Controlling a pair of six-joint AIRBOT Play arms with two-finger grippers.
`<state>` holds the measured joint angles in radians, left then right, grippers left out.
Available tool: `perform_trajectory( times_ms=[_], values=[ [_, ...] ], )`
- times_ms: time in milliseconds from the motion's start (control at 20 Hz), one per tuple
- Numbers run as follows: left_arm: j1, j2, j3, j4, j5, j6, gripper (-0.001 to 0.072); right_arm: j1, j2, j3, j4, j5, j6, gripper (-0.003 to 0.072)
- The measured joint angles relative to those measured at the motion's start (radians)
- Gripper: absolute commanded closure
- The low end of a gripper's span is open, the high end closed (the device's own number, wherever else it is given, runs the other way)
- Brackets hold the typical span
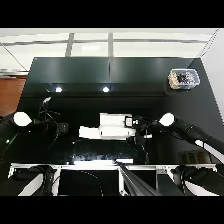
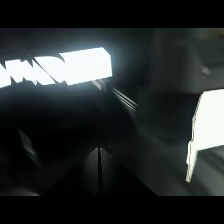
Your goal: Fold the box and place the chain.
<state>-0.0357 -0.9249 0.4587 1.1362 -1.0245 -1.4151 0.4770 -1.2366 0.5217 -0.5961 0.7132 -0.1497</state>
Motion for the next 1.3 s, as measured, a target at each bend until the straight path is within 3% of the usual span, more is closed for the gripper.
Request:
perform_trajectory(
  times_ms=[250, 400, 600, 650, 750, 800, 850, 1100, 1300],
  values=[
    [0.033, -0.174, -0.028, -0.242, -0.034, 0.052, 0.068, 0.0, 0.0, 0.0, 0.0, 0.0, 0.0, 0.0207],
    [0.011, -0.277, -0.029, -0.411, -0.029, 0.165, 0.068, 0.0, 0.0, 0.0, -0.001, 0.0, 0.0, 0.0207],
    [-0.049, -0.339, -0.002, -0.557, -0.016, 0.281, 0.0677, 0.0, 0.0, 0.0, -0.002, 0.0, 0.0, 0.0206],
    [-0.064, -0.345, 0.01, -0.572, -0.018, 0.296, 0.0622, 0.0, 0.0, 0.0, -0.002, 0.0, 0.0, 0.0207],
    [-0.092, -0.354, 0.035, -0.592, -0.029, 0.315, 0.0198, 0.0, 0.0, 0.0, -0.003, 0.0, 0.0, 0.0207],
    [-0.102, -0.356, 0.05, -0.592, -0.034, 0.321, 0.0054, 0.0, 0.0, 0.0, -0.003, 0.0, 0.0, 0.0206],
    [-0.108, -0.358, 0.064, -0.596, -0.043, 0.323, 0.0013, 0.0, 0.0, 0.0, -0.003, 0.0, 0.0, 0.0207],
    [-0.131, -0.362, 0.145, -0.594, -0.132, 0.312, 0.0015, 0.0, 0.0, 0.0, -0.003, 0.0, 0.0, 0.0207],
    [-0.184, -0.362, 0.198, -0.544, -0.147, 0.264, 0.0017, 0.0, 0.0, 0.0, -0.003, 0.0, 0.0, 0.0207]
  ],
)
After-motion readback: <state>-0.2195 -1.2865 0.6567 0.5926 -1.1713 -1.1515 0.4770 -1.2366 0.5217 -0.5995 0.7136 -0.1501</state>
